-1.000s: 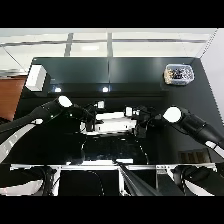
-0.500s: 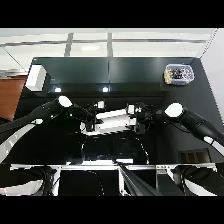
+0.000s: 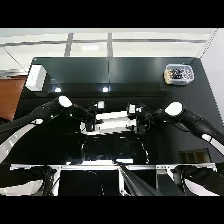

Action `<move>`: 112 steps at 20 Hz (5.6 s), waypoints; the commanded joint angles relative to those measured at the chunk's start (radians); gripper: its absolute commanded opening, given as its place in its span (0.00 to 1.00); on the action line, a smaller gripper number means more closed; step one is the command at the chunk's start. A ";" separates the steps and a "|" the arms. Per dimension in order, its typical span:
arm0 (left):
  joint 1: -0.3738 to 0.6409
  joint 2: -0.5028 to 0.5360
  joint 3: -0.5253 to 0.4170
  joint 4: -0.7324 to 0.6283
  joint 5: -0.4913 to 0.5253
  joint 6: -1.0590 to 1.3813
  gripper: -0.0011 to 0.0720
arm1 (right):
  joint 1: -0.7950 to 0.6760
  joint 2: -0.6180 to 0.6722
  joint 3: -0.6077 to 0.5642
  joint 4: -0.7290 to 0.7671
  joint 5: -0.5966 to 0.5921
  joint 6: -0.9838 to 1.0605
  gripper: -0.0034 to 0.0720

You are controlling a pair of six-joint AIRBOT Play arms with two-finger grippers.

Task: Fold the box and place the chain.

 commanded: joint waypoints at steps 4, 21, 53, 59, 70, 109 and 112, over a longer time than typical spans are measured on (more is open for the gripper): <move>-0.001 -0.001 0.000 0.000 0.000 0.000 0.05 | 0.039 -0.094 -0.004 0.022 0.007 -0.114 0.98; -0.001 -0.001 0.000 0.000 0.000 -0.001 0.05 | 0.052 -0.153 -0.002 0.014 -0.063 -0.119 0.98; 0.072 0.175 -0.159 -0.360 0.268 -0.715 0.04 | 0.052 -0.153 -0.003 0.015 -0.063 -0.119 0.13; 0.097 0.111 -0.133 -0.233 0.106 -0.785 0.04 | 0.052 -0.153 -0.002 0.015 -0.064 -0.119 0.13; 0.236 0.515 -0.154 -0.018 -0.220 -0.315 0.11 | 0.052 -0.153 -0.002 0.018 -0.067 -0.118 0.13; -0.056 0.210 -0.137 -0.026 0.077 -0.210 0.33 | 0.052 -0.153 -0.002 0.018 -0.068 -0.116 0.13; -0.045 0.274 -0.109 0.167 0.019 -0.376 0.05 | 0.052 -0.153 -0.002 0.018 -0.068 -0.116 0.13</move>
